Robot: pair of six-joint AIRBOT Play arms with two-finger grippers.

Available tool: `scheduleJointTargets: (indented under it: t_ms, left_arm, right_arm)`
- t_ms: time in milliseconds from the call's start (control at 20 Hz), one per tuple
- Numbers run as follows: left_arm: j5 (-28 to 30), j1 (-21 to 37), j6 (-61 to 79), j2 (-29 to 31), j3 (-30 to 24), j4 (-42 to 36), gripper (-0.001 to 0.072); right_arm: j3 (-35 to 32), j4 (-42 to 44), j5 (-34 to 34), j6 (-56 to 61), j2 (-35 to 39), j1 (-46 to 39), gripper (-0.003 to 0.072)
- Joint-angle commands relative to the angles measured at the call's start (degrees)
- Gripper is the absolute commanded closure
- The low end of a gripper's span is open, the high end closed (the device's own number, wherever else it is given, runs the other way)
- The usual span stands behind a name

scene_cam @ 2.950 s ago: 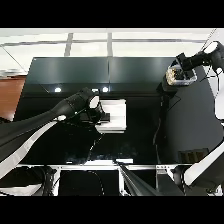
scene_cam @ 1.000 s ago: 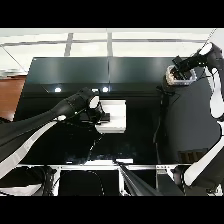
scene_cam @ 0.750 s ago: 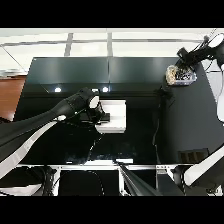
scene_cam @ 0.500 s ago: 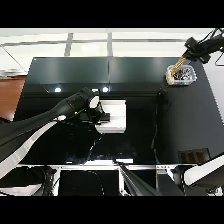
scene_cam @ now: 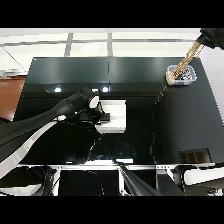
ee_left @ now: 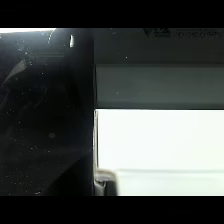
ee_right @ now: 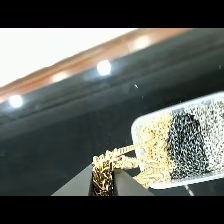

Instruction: Fold the box and place the chain.

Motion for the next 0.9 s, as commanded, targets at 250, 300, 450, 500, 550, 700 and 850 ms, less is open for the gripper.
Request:
scheduleJointTargets:
  t_ms: [250,300,450,500,550,700,850]
  left_arm:
    - [-0.02,0.04,0.0,0.04,0.04,0.04,0.0681]
    - [-0.02,0.04,0.0,0.04,0.04,0.04,0.0681]
    - [-0.02,0.04,0.0,0.04,0.04,0.02,0.0681]
    - [-0.02,0.04,0.0,0.04,0.04,0.04,0.0681]
    - [0.0,0.04,0.0,0.04,0.04,0.02,0.0681]
    - [0.02,0.04,0.0,0.04,0.04,0.04,0.0681]
    - [-0.02,0.04,0.0,0.04,0.04,0.02,0.068]
  right_arm:
    - [0.04,-0.02,-0.48,-2.43,7.1,-0.04,0.0671]
    - [0.04,0.0,-0.55,-2.69,7.85,-0.04,0.0671]
    - [0.04,1.77,0.74,-4.76,11.17,-0.02,0.0671]
    - [0.02,2.8,1.66,-5.86,12.5,-0.02,0.0671]
    - [0.02,3.74,2.51,-6.4,14.01,-0.02,0.0671]
    - [0.02,8.31,4.04,-7.89,18.53,0.02,0.0671]
    - [0.02,15.63,4.48,-9.66,22.97,0.13,0.0671]
